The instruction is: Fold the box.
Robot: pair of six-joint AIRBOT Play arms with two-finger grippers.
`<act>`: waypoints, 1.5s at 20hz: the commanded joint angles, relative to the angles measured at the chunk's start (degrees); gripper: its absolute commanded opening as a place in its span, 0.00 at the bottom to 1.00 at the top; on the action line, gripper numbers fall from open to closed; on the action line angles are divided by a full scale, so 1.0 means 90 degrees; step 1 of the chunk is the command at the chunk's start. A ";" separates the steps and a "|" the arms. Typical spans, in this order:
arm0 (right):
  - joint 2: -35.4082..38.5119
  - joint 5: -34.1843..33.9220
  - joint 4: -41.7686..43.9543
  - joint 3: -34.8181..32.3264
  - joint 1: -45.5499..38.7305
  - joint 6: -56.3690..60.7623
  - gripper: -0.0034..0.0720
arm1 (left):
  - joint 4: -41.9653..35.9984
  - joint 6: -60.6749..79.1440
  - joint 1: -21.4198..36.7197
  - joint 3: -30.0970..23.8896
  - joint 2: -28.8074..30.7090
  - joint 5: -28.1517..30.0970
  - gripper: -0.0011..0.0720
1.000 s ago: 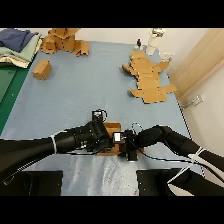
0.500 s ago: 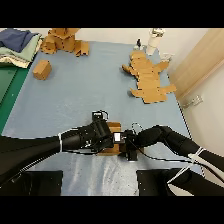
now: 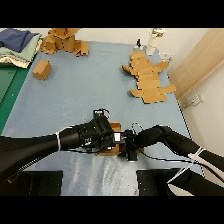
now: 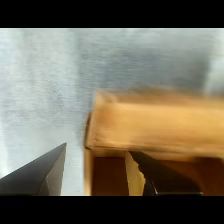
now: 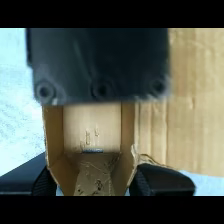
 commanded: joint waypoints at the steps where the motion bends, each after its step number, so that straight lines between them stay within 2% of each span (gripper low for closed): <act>1: 0.0002 0.0002 0.0000 -0.0002 0.0002 -0.0002 0.71 | 0.0010 0.0240 0.0015 0.0223 0.0228 0.0425 0.78; 5: 0.0002 0.0002 0.0000 -0.0002 0.0002 -0.0002 0.71 | 0.0039 0.0612 0.0053 0.0243 0.0600 0.1154 0.78; 12: 0.0002 0.0002 0.0000 -0.0002 0.0002 -0.0002 0.71 | 0.0396 0.1010 0.0053 0.0255 0.1032 0.1899 0.77; 13: 0.0002 0.0002 0.0000 -0.0002 0.0002 -0.0002 0.71 | 0.0452 0.1095 0.0053 0.0255 0.1032 0.2057 0.57; 14: 0.0002 0.0002 0.0000 -0.0002 0.0002 -0.0002 0.71 | 0.0493 0.1321 0.0053 0.0255 0.1032 0.2183 0.25; 15: 0.0002 0.0002 0.0000 -0.0002 0.0002 -0.0002 0.71 | 0.0491 0.1647 0.0051 0.0253 0.1032 0.2225 0.03; 17: 0.0002 0.0002 0.0000 0.0000 0.0002 -0.0002 0.71 | 0.0095 0.2684 0.0053 0.0197 0.1054 0.1872 0.03; 18: 0.0002 0.0002 0.0000 -0.0002 0.0002 -0.0002 0.71 | -0.0430 0.3485 0.0070 0.0015 0.1163 0.1358 0.03; 20: 0.0002 0.0005 0.0000 -0.0002 0.0002 -0.0002 0.71 | -0.2312 0.5333 0.0423 -0.0678 0.1554 0.0226 0.03; 22: 0.0002 0.0002 0.0000 -0.0002 0.0002 -0.0002 0.71 | -0.3665 0.7111 0.1037 -0.1467 0.2006 -0.0219 0.03; 24: 0.0002 0.0002 0.0000 0.0000 0.0002 -0.0002 0.71 | -0.4053 0.8490 0.1848 -0.2164 0.2446 -0.0379 0.03; 27: 0.0002 0.0002 0.0000 -0.0002 0.0002 -0.0002 0.71 | -0.4082 1.1132 0.2778 -0.2642 0.2528 -0.0452 0.03; 30: 0.0002 0.0002 0.0000 -0.0002 0.0002 -0.0002 0.71 | -0.3932 1.3085 0.3070 -0.2851 0.2227 -0.1248 0.03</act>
